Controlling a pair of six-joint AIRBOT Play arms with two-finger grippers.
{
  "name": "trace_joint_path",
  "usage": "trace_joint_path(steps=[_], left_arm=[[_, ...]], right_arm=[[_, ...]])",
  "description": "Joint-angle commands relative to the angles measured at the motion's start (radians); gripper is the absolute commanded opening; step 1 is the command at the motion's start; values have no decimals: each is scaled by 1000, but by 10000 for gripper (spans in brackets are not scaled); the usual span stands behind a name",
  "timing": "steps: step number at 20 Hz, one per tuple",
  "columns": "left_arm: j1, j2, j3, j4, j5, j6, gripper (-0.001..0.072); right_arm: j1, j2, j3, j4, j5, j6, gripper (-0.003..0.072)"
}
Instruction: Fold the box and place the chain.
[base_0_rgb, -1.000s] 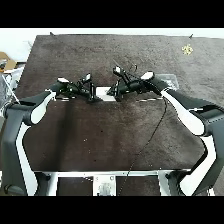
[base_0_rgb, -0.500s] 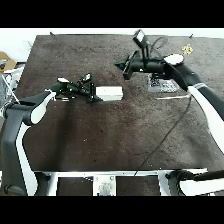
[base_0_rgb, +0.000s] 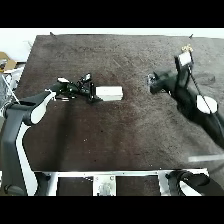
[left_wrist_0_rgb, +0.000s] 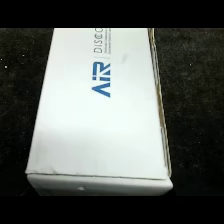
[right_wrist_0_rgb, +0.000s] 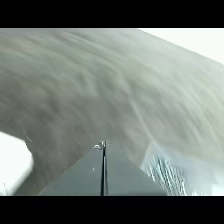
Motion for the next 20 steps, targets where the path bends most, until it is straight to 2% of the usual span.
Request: trace_joint_path(steps=[1, 4, 8, 17, 18, 19, 20], left_arm=[[0, 0, 0, 0, 0, 0, 412], [0, 0, 0, 0, -1, 0, 412], [0, 0, 0, 0, 0, 0, 412], [-1, 0, 0, -19, -3, 0, 411], [-1, 0, 0, -23, 0, -3, 367], [-1, 0, 0, -26, -2, -27, 14], [0, 1, 0, -37, -2, -30, 11]], right_arm=[[1, 228, -296, 46, -156, 41, 3], [1, 387, -449, 45, -220, 118, 3], [1, 552, -577, 45, -331, 121, 3], [1, 578, -607, 45, -331, 132, 3], [1, 578, -607, 45, -330, 132, 3], [1, 578, -607, 45, -330, 133, 3], [1, 578, -607, 37, -330, 132, 3]])
